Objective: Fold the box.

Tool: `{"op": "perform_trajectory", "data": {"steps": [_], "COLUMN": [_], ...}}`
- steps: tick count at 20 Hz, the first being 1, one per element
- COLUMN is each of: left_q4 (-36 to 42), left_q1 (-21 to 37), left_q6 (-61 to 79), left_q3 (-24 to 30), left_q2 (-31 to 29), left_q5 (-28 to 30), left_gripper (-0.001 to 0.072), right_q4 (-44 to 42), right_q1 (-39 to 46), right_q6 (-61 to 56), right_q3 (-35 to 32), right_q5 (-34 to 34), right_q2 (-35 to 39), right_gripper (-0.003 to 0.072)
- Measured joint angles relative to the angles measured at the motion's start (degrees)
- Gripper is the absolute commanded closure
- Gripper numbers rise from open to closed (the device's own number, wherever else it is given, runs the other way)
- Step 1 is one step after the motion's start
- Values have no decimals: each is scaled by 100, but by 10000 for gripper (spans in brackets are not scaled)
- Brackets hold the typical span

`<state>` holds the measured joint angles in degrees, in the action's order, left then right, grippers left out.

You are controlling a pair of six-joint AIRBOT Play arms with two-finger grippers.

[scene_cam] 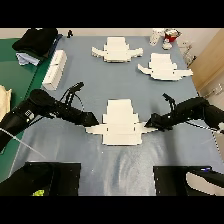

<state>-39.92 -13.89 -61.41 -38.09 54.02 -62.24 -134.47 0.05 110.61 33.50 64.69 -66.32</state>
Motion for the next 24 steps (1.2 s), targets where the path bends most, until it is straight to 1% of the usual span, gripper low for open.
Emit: {"op": "perform_trajectory", "data": {"steps": [1, 2, 3, 4, 7, 10, 12, 15, 19, 21, 24], "left_q4": [-4, 4, 7, 28, 105, 122, 129, 138, 249, 424, 588], "left_q1": [0, 0, 0, 0, 0, 94, 295, 673, 920, 960, 964], "left_q6": [0, 2, 4, 7, 4, 9, 7, 50, 481, 741, 1029], "left_q3": [4, 7, 11, 11, 11, -20, -87, -186, -260, -330, -605], "left_q2": [-4, -7, -9, -11, -11, 2, 59, 293, 929, 1331, 2065], "left_q5": [20, 39, 61, 61, 35, 109, 105, 116, 22, 33, 2], "left_gripper": [261, 261, 261, 261, 261, 261, 260, 259, 258, 259, 261], "right_q4": [-85, -133, -160, -208, -297, -369, -398, -422, -437, -435, -435], "right_q1": [-31, -66, -111, -168, -343, -562, -772, -1150, -1528, -1606, -1661], "right_q6": [160, 280, 393, 501, 828, 1139, 1294, 1390, 1274, 1189, 1104], "right_q3": [-2, 2, 17, 39, 83, -24, -273, -699, -1040, -1106, -1152], "right_q5": [26, 31, 44, 52, 15, -24, -105, -474, -920, -1029, -1106], "right_q2": [-26, -63, -116, -164, -236, -87, 232, 870, 1456, 1576, 1655], "right_gripper": [456, 569, 645, 683, 683, 683, 683, 683, 683, 683, 682]}}
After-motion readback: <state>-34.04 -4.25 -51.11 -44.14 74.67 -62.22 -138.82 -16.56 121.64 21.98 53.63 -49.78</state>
